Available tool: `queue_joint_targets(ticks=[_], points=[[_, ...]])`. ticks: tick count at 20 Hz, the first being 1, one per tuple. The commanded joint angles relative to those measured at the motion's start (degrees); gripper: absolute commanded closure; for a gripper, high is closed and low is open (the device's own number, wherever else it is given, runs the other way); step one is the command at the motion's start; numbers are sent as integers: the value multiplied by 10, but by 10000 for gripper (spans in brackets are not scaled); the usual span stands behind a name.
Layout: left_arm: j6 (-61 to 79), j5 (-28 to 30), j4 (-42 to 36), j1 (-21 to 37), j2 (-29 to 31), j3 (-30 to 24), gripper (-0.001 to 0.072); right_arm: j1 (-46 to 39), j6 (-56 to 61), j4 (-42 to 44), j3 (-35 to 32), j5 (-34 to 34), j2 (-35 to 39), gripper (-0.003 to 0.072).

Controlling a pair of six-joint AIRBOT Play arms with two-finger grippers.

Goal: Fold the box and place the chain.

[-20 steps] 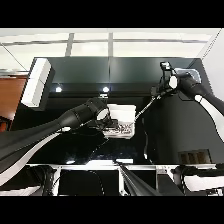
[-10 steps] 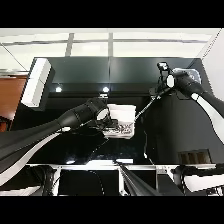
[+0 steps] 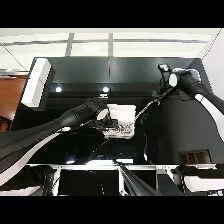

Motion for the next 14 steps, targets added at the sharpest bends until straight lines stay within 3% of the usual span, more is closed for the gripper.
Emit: queue_joint_targets(ticks=[1,4,9,14], points=[[0,0,0,0,0,0,683,1,-77,38,1,54,71,676],[0,1,0,0,0,0,683,1,-123,79,1,110,181,677],[0,1,0,0,0,0,683,0,-140,197,18,122,356,678],[0,0,0,0,0,0,684,0,-187,446,67,127,391,677]])
